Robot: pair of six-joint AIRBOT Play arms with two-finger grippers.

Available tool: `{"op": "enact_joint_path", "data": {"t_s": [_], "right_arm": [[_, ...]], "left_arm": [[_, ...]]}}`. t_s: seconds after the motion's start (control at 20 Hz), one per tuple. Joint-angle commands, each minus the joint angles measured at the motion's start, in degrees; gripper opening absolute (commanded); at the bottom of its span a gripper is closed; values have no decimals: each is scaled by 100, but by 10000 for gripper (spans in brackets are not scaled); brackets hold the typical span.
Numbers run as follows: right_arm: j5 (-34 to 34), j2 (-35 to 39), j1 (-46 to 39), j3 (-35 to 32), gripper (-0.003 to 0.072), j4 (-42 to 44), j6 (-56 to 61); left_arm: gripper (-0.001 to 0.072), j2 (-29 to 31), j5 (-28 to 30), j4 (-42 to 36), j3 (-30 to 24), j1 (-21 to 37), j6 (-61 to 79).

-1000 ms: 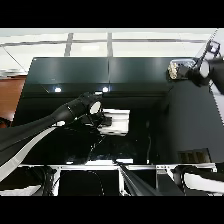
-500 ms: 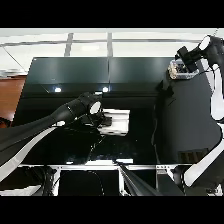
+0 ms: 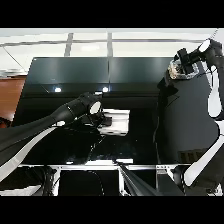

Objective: Fold the box and place the chain.

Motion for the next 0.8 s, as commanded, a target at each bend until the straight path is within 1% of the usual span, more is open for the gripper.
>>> {"op": "enact_joint_path", "data": {"t_s": [0.0, 0.05, 0.15, 0.2, 0.25, 0.4, 0.45, 0.55, 0.6, 0.65, 0.75], "right_arm": [[166, -70, -11, 2, 609, -13, -20], [162, -107, -11, 2, 609, -7, -44], [96, -173, -9, 2, 528, 46, -111], [66, -199, -9, 2, 520, 83, -149], [33, -208, -9, 2, 480, 90, -177], [2, -208, -22, 0, 479, 90, -339], [24, -208, -22, 0, 414, 87, -483], [31, -208, -22, -15, 216, 118, -791], [26, -205, -22, -24, 53, 216, -1067], [31, -186, -22, -24, 19, 363, -1346], [103, -28, -22, -24, 19, 389, -1690]], "left_arm": [[28, 2, -2, 2, 4, 0, 0], [28, 2, 0, 2, 4, 0, 0], [28, 2, -2, 2, 4, 0, 0], [28, 2, 0, 2, 4, 0, 0], [28, 2, -2, 2, 4, 0, 0], [28, 2, 7, 2, 4, 0, 0], [28, 2, 7, 2, 4, 0, 0], [29, 2, 7, 2, 4, 0, 0], [28, 2, 7, 2, 4, 0, 0], [29, 2, 9, 2, 4, 0, 0], [28, 2, 11, 2, 4, 2, 0]]}}
